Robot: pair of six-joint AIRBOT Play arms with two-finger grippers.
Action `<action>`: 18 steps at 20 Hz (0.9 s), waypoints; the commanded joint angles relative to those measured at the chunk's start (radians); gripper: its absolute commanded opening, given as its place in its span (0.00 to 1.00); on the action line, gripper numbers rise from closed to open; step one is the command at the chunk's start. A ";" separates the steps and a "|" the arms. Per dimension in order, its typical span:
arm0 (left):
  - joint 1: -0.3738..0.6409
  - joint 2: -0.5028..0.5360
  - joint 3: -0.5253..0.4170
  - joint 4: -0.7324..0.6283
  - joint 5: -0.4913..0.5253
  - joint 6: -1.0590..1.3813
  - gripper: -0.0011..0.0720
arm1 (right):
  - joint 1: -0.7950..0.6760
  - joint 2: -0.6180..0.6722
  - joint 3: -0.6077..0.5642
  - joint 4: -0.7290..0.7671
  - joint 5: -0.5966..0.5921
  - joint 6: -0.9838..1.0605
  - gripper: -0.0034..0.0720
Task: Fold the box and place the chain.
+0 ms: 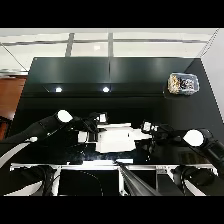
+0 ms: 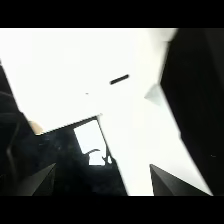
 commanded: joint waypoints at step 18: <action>-0.001 -0.003 0.001 0.004 0.001 0.002 0.05 | 0.316 -0.212 -0.007 0.093 -0.364 -0.222 0.94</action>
